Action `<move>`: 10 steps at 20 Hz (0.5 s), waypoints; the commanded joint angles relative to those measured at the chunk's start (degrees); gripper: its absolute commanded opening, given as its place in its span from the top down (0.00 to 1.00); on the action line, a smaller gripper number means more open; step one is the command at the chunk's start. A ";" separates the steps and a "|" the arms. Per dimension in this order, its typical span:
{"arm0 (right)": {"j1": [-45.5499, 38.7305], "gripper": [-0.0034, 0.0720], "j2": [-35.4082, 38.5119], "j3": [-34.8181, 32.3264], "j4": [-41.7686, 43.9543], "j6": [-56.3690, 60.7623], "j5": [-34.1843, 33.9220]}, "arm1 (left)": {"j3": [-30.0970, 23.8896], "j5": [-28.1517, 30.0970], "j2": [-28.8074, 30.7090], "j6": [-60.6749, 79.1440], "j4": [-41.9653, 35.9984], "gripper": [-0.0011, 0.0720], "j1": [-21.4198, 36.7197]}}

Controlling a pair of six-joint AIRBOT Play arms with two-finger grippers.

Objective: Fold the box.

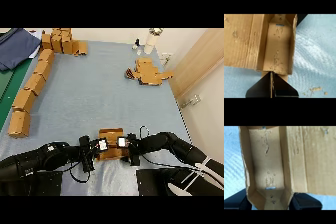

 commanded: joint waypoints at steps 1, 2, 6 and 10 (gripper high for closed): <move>0.07 0.19 -0.04 0.02 0.00 0.00 0.00 | -0.04 3.63 -1.88 0.33 0.02 0.93 -0.63; 0.04 0.19 -0.04 0.04 0.00 0.00 0.00 | -0.04 5.68 -2.25 0.28 0.02 0.93 -1.49; 0.07 0.19 -0.04 0.02 0.00 0.00 0.00 | -0.04 7.96 -3.43 0.26 0.00 0.93 -2.84; 0.07 0.19 -0.04 0.04 0.00 0.00 0.00 | -0.04 7.93 -3.54 0.20 -0.02 0.49 -2.84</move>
